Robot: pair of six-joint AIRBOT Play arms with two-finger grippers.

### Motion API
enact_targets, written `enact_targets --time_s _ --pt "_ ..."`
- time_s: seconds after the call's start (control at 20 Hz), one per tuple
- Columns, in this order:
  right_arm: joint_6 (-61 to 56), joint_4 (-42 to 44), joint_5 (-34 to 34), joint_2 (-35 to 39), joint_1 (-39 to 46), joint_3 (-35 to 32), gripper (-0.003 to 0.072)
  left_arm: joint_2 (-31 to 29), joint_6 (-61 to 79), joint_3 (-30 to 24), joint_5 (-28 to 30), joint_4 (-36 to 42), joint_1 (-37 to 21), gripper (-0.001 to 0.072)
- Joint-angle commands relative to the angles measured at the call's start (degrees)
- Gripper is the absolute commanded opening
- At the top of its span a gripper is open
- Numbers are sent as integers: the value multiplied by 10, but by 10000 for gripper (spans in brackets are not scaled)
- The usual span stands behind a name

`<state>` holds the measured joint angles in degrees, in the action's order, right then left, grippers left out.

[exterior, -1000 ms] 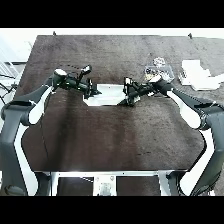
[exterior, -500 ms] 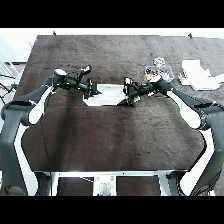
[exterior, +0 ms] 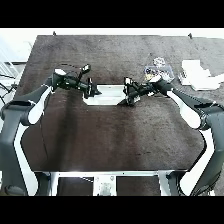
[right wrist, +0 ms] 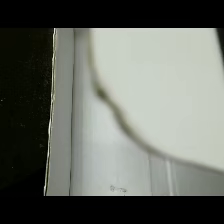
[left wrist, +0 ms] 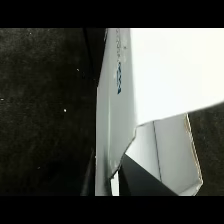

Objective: Fold the box and place the chain.

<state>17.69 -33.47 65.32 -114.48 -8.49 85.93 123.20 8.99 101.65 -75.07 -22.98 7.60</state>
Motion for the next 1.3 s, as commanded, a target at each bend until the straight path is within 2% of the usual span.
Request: enact_targets --time_s 0.0,0.3,0.55,0.6,0.65,0.7,0.85,1.0,1.1,1.25 --pt "0 0 1 0 0 0 590 -1 0 3 -9 10 -5 196" --pt "0 0 1 0 0 0 590 -7 0 34 -95 12 -39 196" --pt "0 0 1 0 0 0 590 -32 -2 39 -125 19 -70 190" --pt "0 0 1 0 0 0 590 -35 -13 40 -136 25 -70 83" --pt "0 0 1 0 0 0 590 -39 -16 41 -150 30 -70 17" --pt "0 0 1 0 0 0 590 -45 -22 40 -159 39 -68 15" --pt "0 0 2 0 0 0 590 -76 -78 39 -131 41 -64 10" --pt "0 0 2 0 0 0 590 -134 -81 17 -103 25 -54 10" --pt "0 0 1 0 0 0 590 -188 -69 -28 -60 6 -39 10" --pt "0 0 1 0 0 0 590 -288 -21 -147 47 -7 -12 10"
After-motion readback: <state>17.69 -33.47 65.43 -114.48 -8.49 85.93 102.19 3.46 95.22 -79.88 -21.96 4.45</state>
